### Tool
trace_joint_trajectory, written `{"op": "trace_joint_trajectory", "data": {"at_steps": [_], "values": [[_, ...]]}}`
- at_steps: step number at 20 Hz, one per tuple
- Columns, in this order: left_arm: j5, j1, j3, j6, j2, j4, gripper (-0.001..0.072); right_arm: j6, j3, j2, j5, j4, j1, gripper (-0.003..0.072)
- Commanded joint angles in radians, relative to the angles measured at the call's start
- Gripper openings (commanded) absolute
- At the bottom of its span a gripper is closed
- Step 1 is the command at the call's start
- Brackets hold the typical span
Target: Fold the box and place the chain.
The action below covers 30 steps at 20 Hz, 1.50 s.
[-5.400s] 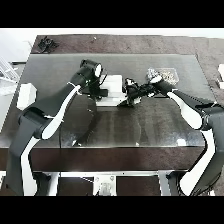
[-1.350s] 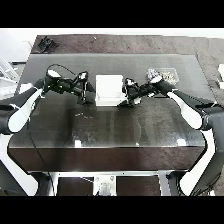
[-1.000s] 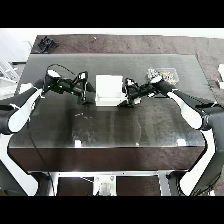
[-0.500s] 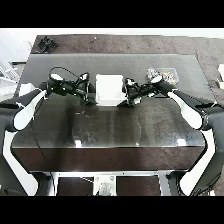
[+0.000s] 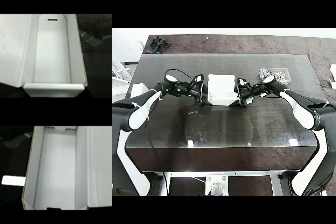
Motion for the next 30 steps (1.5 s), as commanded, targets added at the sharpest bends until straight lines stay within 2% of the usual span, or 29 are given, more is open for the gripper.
{"op": "trace_joint_trajectory", "data": {"at_steps": [1,18,22,23,24,30], "values": [[0.013,-0.016,0.001,0.006,-0.013,-0.006,0.0720,0.000,0.000,0.001,0.002,0.000,0.001,0.0595],[0.051,-0.029,0.000,0.026,-0.014,-0.003,0.0717,0.000,0.000,0.001,0.002,0.000,0.001,0.0595],[0.052,-0.029,0.000,0.026,-0.014,0.000,0.0696,0.000,0.000,0.001,0.002,0.000,0.001,0.0595],[0.054,-0.029,0.000,0.026,-0.014,0.005,0.0581,0.000,0.000,0.001,0.002,0.000,0.001,0.0595],[0.056,-0.029,0.000,0.026,-0.014,0.010,0.0537,0.000,0.000,0.001,0.002,0.000,0.001,0.0594],[0.062,-0.029,0.000,0.025,-0.014,0.011,0.0539,0.000,0.000,0.001,0.002,0.000,0.001,0.0595]]}}
